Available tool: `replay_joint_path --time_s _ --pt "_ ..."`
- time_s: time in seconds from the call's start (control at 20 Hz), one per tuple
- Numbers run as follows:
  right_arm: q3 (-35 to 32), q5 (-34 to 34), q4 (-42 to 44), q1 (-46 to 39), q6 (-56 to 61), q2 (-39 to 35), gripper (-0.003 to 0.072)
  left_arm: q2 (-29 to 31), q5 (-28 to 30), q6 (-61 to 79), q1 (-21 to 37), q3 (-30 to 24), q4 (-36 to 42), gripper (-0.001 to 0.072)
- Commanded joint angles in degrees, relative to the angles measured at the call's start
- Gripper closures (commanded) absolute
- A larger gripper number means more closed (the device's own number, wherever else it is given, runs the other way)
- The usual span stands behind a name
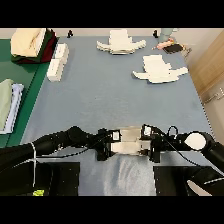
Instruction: Fold the box.
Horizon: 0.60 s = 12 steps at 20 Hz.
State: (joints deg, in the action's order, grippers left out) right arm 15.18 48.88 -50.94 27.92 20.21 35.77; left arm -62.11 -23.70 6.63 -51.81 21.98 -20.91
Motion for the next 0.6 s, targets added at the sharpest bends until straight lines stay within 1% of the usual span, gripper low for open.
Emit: replay_joint_path --time_s 0.0,0.05,0.1,0.35,0.4,0.45,0.5,0.55 --pt "-0.09 -0.76 3.19 0.07 -1.22 1.62 0.0075 -0.02 0.17 -0.04 0.0 0.07 0.07 0.012" --pt "-0.09 -0.79 3.15 0.07 -1.2 1.81 0.0017 -0.02 0.17 -0.04 0.0 0.07 0.07 0.012" --pt "-0.09 -0.79 2.73 0.07 -1.18 1.75 0.0006 -0.02 0.17 -0.04 0.0 0.04 0.07 0.0119" --pt "-0.07 -0.68 -0.92 0.04 1.4 1.64 0.0006 -0.02 0.17 -0.04 0.0 0.04 0.07 0.012" --pt "-0.02 -0.66 -1.16 0.04 2.99 1.42 0.0047 -0.02 0.17 -0.04 0.0 0.04 0.07 0.012" --pt "0.15 -0.44 -1.18 0.04 5.33 0.85 0.0141 -0.02 0.17 -0.04 0.0 0.04 0.07 0.012" --pt "0.72 0.0 -1.97 0.04 8.15 0.15 0.0287 -0.02 0.17 -0.04 0.0 0.04 0.07 0.012" --pt "1.53 0.98 -3.85 0.04 11.5 -0.7 0.0358 -0.02 0.17 -0.04 0.0 0.07 0.07 0.012"
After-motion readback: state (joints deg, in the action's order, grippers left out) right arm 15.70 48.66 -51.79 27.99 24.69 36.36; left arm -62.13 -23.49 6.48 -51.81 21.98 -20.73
